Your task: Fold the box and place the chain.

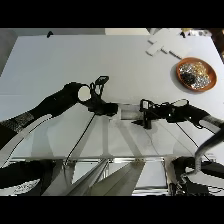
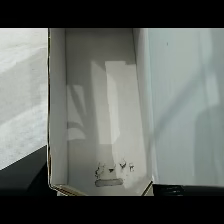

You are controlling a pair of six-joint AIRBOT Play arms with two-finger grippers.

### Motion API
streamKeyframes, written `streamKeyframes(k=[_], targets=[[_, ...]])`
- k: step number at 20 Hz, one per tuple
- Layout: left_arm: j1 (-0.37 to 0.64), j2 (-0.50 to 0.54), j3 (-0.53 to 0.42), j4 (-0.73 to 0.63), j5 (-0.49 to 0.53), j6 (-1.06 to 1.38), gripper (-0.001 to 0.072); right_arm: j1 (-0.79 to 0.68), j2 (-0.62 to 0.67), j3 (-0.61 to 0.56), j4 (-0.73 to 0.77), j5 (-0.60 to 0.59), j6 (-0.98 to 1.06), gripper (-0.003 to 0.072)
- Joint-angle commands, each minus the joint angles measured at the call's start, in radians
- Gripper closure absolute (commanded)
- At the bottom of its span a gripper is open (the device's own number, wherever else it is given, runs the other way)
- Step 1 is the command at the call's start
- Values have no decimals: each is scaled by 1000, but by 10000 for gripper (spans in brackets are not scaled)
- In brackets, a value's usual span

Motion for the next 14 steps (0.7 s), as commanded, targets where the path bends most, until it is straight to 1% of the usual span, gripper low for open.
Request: streamKeyframes(k=[1,5,9,11,14], targets=[[-27,-16,23,76,-22,-108,359,0,0,0,0,0,0,229],[-79,-73,91,100,-28,-171,359,0,0,0,0,0,0,229],[-110,-128,158,115,-66,-203,359,0,0,0,0,0,0,229],[-115,-129,159,145,-66,-237,359,0,0,0,0,0,0,229],[-115,-129,159,225,-119,-313,359,0,0,0,0,0,0,229]])
